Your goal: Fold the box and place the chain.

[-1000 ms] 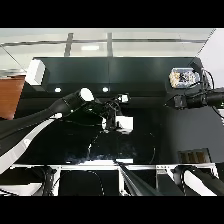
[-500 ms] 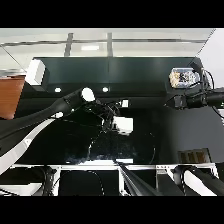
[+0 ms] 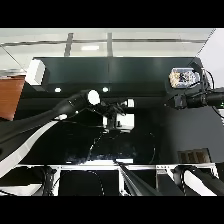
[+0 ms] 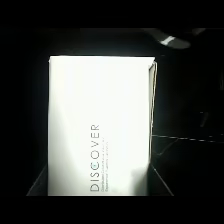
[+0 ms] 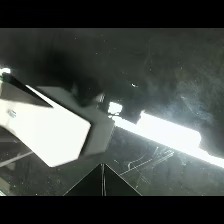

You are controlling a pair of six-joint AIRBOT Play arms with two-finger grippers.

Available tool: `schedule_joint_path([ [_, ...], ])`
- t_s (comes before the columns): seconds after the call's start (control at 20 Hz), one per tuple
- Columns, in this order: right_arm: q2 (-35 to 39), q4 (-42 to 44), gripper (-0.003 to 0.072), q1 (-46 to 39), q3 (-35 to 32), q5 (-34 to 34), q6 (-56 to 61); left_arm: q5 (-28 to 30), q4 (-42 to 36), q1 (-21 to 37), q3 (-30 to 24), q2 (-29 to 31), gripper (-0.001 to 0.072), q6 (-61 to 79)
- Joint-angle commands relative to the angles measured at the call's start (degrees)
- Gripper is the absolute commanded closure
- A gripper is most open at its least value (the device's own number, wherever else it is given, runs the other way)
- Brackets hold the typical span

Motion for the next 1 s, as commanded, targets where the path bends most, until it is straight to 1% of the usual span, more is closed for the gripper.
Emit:
schedule_joint_path([
  [0.0, 0.0, 0.0, 0.067, 0.0, 0.0, -0.1, 0.1, -1.0, 12.8, 4.3, 1.6, 4.8, 0.0379, -22.3],
  [0.05, 0.0, 0.0, 0.067, 0.0, 0.0, -0.1, 0.1, -2.4, 16.5, 7.6, 1.6, 6.6, 0.0379, -28.0],
  [0.15, 0.0, 0.0, 0.067, 0.0, 0.0, -0.2, 0.1, -6.5, 23.9, 16.5, 1.3, 9.2, 0.0379, -40.3],
  [0.25, 0.0, 0.0, 0.0669, 0.0, 0.0, -0.4, 0.1, -9.8, 30.4, 27.8, 0.2, 10.5, 0.0379, -52.3],
  [0.3, 0.0, 0.0, 0.067, 0.0, 0.0, -0.3, 0.1, -11.1, 31.6, 33.4, -0.2, 10.5, 0.0379, -56.2],
  [0.4, 0.0, 0.0, 0.067, 0.0, 0.0, -0.4, 0.1, -11.0, 31.0, 44.5, -0.7, 10.4, 0.0379, -60.0],
  [0.5, 0.0, 0.0, 0.067, 0.0, 0.0, -1.2, 0.9, -9.6, 27.1, 52.9, -0.7, 9.5, 0.0378, -59.9],
  [0.6, 0.0, 0.1, 0.067, 0.0, 0.0, -2.2, 1.8, -7.3, 26.6, 58.1, -0.7, 8.1, 0.0377, -57.9],
  [0.75, 0.0, 0.1, 0.067, 0.0, 0.0, -2.4, 1.8, -2.0, 26.8, 63.2, -0.5, 5.6, 0.0377, -56.3],
  [0.95, 0.0, 0.1, 0.067, 0.0, 0.0, -6.0, 2.4, 4.6, 27.2, 63.5, 0.3, 1.4, 0.0377, -54.2],
])
